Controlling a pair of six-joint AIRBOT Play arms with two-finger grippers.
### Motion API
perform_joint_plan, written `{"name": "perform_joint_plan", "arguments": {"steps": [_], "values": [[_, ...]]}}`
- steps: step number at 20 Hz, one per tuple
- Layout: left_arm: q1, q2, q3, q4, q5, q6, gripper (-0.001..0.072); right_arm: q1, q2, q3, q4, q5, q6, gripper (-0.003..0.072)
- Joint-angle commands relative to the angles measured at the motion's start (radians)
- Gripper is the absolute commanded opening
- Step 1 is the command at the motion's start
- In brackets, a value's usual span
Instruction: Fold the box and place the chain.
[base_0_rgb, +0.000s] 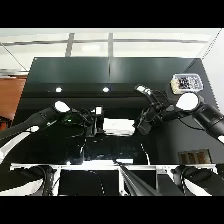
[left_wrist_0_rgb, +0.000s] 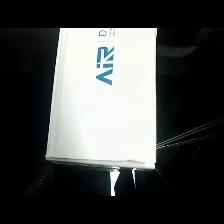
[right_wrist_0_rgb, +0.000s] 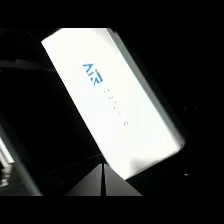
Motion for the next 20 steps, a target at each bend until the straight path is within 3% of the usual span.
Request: {"name": "perform_joint_plan", "arguments": {"steps": [1, 4, 12, 20], "values": [[0.0, 0.0, 0.001, 0.0, 0.001, 0.0, 0.0397, -0.045, -0.004, -0.098, 0.242, -0.007, 0.092, 0.0], [0.0, 0.0, 0.001, 0.0, 0.001, 0.0, 0.0397, -0.035, -0.044, -0.152, 0.421, -0.141, 0.098, 0.0003], [0.0, -0.001, 0.001, 0.0, 0.001, 0.0, 0.0397, 0.045, -0.151, -0.152, 0.356, -0.266, 0.192, 0.0008], [0.0, -0.001, 0.001, 0.0, 0.0, 0.0, 0.0397, 0.045, -0.158, -0.152, 0.356, -0.316, 0.192, 0.0009]]}}
